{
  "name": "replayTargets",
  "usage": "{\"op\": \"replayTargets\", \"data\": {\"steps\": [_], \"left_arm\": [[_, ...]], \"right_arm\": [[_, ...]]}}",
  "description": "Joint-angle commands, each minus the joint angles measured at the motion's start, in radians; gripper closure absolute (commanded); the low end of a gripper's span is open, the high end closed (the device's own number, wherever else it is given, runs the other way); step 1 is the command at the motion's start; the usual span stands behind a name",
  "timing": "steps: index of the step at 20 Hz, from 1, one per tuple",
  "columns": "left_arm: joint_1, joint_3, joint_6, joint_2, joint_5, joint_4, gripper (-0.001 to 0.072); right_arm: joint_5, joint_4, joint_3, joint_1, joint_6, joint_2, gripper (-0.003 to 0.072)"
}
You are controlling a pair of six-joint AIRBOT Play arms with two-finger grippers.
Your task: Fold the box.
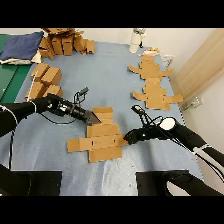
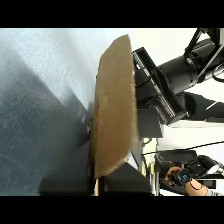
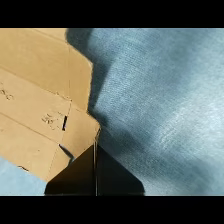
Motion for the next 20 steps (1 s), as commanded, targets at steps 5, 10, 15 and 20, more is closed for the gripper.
{"op": "replayTargets", "data": {"steps": [5, 10, 15, 20], "left_arm": [[-0.003, 0.005, 0.043, -0.002, 0.020, 0.003, 0.0699], [-0.007, 0.005, 0.149, 0.023, 0.014, 0.010, 0.0699], [-0.064, 0.005, 0.247, 0.136, 0.125, 0.014, 0.0700], [-0.187, -0.052, 0.497, 0.288, 0.342, 0.020, 0.0700]], "right_arm": [[-0.002, 0.000, 0.000, 0.000, 0.000, 0.000, 0.0681], [-0.009, -0.023, 0.010, -0.031, 0.056, 0.000, 0.0444], [-0.009, -0.035, 0.084, -0.140, 0.174, 0.000, 0.0446], [-0.020, -0.027, 0.105, -0.183, 0.198, 0.000, 0.0457]]}}
